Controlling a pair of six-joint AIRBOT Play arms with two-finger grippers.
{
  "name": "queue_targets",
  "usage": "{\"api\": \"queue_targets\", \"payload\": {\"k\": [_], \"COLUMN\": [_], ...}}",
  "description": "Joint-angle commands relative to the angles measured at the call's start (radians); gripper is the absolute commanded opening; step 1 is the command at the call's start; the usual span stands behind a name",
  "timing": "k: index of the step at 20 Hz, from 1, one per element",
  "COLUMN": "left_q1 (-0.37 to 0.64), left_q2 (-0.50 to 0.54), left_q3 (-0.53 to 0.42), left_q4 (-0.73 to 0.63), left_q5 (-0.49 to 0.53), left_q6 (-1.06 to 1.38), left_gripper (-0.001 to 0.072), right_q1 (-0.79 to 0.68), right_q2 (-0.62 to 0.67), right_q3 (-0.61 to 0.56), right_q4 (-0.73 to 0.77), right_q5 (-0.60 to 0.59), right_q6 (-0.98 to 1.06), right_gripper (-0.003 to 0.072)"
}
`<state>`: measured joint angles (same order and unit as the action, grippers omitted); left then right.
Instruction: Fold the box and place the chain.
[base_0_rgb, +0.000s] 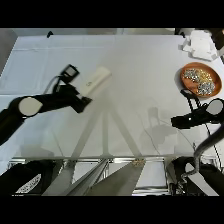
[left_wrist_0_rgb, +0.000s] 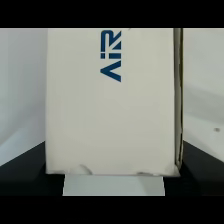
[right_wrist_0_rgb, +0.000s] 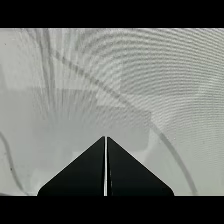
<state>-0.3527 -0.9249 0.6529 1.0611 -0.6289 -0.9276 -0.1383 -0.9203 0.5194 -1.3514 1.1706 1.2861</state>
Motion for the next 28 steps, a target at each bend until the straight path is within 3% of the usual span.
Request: {"api": "queue_targets", "payload": {"k": [1,6,9,20,21,22,23,28], "left_q1": [0.241,0.611,0.760,0.797,0.797,0.797,0.797,0.796], "left_q2": [0.089,0.117,0.089,-0.164,-0.183,-0.201,-0.215,-0.223], "left_q3": [0.000,-0.001,-0.002,-0.002,-0.002,-0.002,-0.002,-0.002], "left_q4": [0.270,0.339,0.314,0.304,0.301,0.301,0.301,0.301], "left_q5": [-0.103,-0.253,-0.266,-0.393,-0.396,-0.405,-0.416,-0.447], "left_q6": [-0.312,-0.317,-0.345,-0.356,-0.356,-0.356,-0.356,-0.356], "left_gripper": [0.0005,0.0005,0.0005,0.0022,0.0122,0.0338,0.0510,0.0538], "right_q1": [-0.001,-0.001,-0.001,-0.001,-0.001,-0.001,-0.001,-0.001], "right_q2": [-0.001,-0.001,0.000,0.000,0.000,0.000,0.000,0.000], "right_q3": [0.001,0.001,0.001,0.001,0.001,0.001,0.001,0.001], "right_q4": [0.002,0.051,0.079,0.081,0.081,0.081,0.080,0.080], "right_q5": [-0.036,-0.058,-0.058,-0.058,-0.057,-0.057,-0.057,-0.057], "right_q6": [0.000,0.000,0.000,0.000,0.000,0.000,0.000,0.000], "right_gripper": [0.0017,0.0017,0.0017,0.0017,0.0017,0.0017,0.0017,0.0017]}}
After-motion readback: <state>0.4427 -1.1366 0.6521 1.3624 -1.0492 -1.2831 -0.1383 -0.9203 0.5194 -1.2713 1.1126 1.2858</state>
